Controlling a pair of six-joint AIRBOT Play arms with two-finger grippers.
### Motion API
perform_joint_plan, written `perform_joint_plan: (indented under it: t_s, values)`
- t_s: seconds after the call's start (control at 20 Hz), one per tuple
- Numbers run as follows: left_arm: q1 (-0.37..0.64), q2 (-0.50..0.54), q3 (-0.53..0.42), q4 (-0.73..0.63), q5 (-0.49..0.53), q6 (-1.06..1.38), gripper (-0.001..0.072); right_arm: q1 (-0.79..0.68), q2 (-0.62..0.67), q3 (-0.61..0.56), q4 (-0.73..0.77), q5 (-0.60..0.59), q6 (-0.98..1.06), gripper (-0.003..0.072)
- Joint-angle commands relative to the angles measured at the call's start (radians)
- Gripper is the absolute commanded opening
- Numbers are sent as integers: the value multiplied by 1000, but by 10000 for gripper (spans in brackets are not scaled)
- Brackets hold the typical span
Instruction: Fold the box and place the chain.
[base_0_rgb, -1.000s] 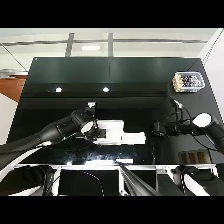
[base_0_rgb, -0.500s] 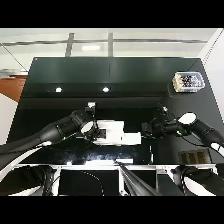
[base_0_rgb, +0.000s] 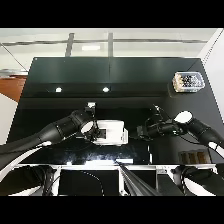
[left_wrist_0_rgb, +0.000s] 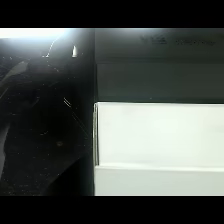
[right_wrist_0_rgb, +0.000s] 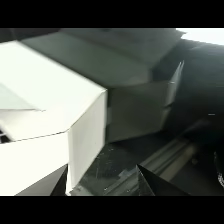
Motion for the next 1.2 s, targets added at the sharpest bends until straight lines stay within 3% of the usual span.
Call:
perform_joint_plan:
  t_s: [0.0,0.1,0.25,0.4,0.45,0.5,0.75,0.8,0.95,1.15]
  values:
    - [0,0,0,0,1,0,31,7,0,16,58,26,-27,523]
    - [0,0,0,0,1,0,31,56,0,21,74,8,-11,523]
    - [0,0,0,0,0,0,31,178,-1,48,42,-109,35,523]
    - [0,0,0,1,2,0,31,275,-1,92,-91,-236,154,532]
    - [0,0,0,1,1,0,31,306,-1,108,-141,-255,186,649]
    - [0,0,0,1,2,0,31,331,-1,124,-185,-268,220,670]
    - [0,0,0,1,1,0,31,398,-2,164,-378,-302,512,655]
    - [0,0,0,1,1,0,31,412,-2,170,-393,-302,537,598]
    - [0,0,0,1,1,0,31,435,-7,177,-412,-306,623,547]
    - [0,0,0,0,1,4,31,466,-17,194,-414,-293,659,539]
